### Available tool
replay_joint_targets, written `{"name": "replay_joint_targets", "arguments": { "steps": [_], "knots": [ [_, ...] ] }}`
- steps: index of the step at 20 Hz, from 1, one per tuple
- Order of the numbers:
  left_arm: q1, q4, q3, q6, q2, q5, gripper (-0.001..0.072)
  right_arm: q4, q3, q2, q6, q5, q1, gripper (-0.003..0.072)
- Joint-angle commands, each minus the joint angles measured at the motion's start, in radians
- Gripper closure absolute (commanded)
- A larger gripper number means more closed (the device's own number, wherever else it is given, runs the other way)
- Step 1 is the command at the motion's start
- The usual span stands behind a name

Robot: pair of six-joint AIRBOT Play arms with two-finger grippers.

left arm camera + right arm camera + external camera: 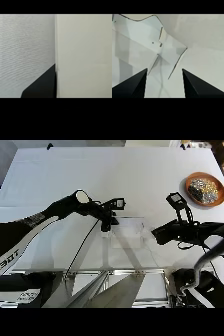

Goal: Fold the box and place the chain.

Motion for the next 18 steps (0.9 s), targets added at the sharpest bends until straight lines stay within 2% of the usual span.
{"name": "replay_joint_targets", "arguments": {
  "steps": [1, 6, 18],
  "knots": [
    [-0.009, 0.006, 0.000, -0.029, -0.011, 0.048, 0.0707, -0.009, 0.001, 0.007, -0.001, 0.011, 0.000, 0.0209],
    [-0.010, 0.010, 0.000, -0.032, -0.055, 0.040, 0.0706, -0.010, 0.001, 0.007, -0.003, 0.011, 0.000, 0.0209],
    [-0.010, 0.024, 0.000, -0.028, -0.055, 0.014, 0.0704, -0.012, 0.001, 0.007, -0.003, 0.000, 0.000, 0.0209]
  ]
}}
